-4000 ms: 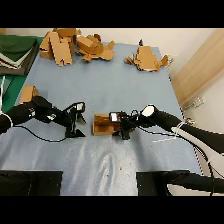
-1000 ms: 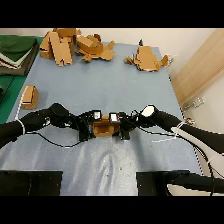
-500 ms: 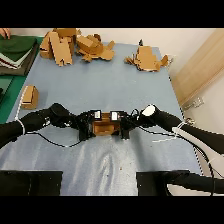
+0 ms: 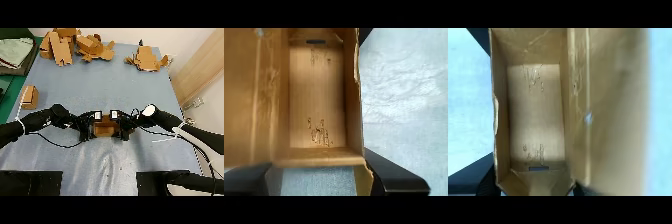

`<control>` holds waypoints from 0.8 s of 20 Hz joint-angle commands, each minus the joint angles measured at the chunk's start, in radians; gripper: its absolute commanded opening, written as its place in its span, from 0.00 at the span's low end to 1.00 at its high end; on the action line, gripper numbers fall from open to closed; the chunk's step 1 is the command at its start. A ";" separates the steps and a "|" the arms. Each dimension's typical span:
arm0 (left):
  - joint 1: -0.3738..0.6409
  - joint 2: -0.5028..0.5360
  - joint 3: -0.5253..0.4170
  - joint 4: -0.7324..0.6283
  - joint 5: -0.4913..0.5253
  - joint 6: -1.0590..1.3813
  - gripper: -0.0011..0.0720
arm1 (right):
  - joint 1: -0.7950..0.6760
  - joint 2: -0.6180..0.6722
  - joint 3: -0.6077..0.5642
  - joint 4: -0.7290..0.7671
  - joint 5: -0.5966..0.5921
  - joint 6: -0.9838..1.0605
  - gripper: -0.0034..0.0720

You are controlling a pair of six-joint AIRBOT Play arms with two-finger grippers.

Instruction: Fold the box.

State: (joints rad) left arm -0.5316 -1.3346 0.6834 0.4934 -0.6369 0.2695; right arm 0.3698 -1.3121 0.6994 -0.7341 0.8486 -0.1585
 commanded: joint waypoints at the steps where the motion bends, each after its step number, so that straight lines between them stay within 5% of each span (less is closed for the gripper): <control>1: 0.002 0.000 0.001 0.001 0.006 -0.001 0.50 | -0.001 0.001 0.000 -0.169 0.008 0.200 0.79; 4: 0.002 0.000 0.001 0.001 0.006 -0.001 0.50 | -0.003 0.038 0.000 -0.217 0.002 0.290 0.80; 5: 0.002 0.000 0.001 0.001 0.006 -0.001 0.50 | -0.002 0.055 0.000 -0.216 -0.017 0.299 1.00; 13: 0.002 0.000 0.001 0.001 0.006 -0.002 0.50 | -0.003 0.157 0.000 -0.221 -0.039 0.392 1.00; 16: 0.002 0.000 0.001 0.002 0.006 -0.036 0.50 | -0.003 0.216 0.000 -0.348 -0.038 0.475 1.00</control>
State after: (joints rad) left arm -0.5297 -1.3342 0.6838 0.4942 -0.6285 0.2569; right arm 0.3676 -1.1427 0.6979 -0.9878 0.8124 0.2333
